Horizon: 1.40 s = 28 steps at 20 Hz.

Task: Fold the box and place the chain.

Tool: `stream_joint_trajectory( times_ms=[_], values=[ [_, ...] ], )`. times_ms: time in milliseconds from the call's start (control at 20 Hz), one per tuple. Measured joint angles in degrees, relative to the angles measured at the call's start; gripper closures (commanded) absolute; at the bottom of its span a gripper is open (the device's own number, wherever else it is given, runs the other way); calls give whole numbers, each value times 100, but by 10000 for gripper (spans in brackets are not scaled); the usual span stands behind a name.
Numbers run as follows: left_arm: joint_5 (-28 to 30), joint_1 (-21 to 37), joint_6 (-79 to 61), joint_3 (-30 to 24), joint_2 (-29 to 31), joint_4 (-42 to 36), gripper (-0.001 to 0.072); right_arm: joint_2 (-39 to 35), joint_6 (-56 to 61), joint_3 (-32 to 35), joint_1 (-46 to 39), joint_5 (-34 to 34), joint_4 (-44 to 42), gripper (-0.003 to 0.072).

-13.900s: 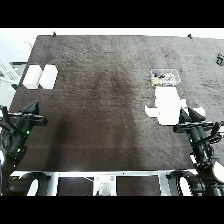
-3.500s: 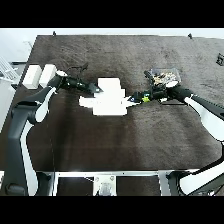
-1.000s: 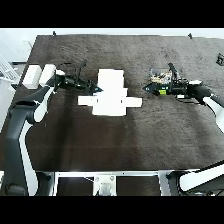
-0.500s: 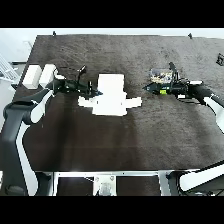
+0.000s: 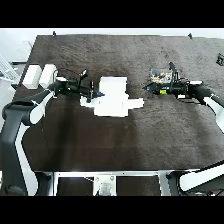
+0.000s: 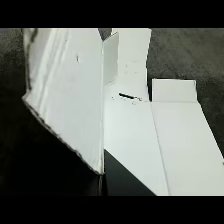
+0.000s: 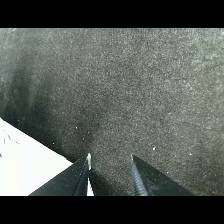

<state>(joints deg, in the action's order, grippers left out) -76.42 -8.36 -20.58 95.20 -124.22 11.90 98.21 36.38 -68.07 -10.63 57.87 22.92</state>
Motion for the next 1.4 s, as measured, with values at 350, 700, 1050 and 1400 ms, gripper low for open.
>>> stream_joint_trajectory(
  times_ms=[350, 700, 1050, 1400],
  values=[
    [55, -11, -68, -24, 22, -107, 695, 0, -66, 4, 0, 0, 2, 368],
    [435, -13, -533, -490, 289, -319, 694, 0, -101, 9, 2, 2, 4, 367],
    [507, -13, -715, -581, 308, -315, 691, 0, -107, 9, 37, 2, 0, 366],
    [483, -9, -804, -588, 232, -201, 691, 0, -109, 9, 42, 2, 0, 366]
  ],
)
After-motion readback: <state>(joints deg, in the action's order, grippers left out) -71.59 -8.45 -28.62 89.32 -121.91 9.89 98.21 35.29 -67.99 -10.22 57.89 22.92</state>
